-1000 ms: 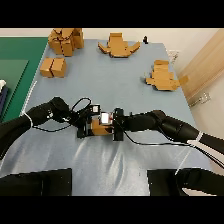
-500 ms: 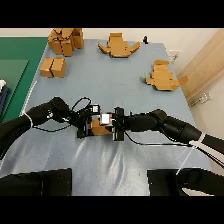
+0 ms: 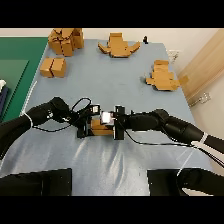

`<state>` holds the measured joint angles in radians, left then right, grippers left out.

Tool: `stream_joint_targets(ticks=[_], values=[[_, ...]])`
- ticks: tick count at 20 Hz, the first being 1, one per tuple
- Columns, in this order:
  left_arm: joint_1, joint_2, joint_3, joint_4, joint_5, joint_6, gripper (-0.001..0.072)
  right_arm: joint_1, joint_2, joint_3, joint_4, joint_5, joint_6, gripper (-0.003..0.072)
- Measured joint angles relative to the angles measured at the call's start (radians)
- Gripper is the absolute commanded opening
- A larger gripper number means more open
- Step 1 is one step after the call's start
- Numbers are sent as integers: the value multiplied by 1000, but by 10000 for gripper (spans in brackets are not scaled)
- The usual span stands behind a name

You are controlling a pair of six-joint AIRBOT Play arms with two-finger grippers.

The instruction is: Fold the box.

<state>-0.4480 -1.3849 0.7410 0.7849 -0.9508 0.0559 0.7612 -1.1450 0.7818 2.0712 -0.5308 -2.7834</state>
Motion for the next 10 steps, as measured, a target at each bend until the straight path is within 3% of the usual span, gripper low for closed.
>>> stream_joint_targets(ticks=[10], values=[[0,0,0,1,0,0,17,0,-29,1,12,-132,0,154]])
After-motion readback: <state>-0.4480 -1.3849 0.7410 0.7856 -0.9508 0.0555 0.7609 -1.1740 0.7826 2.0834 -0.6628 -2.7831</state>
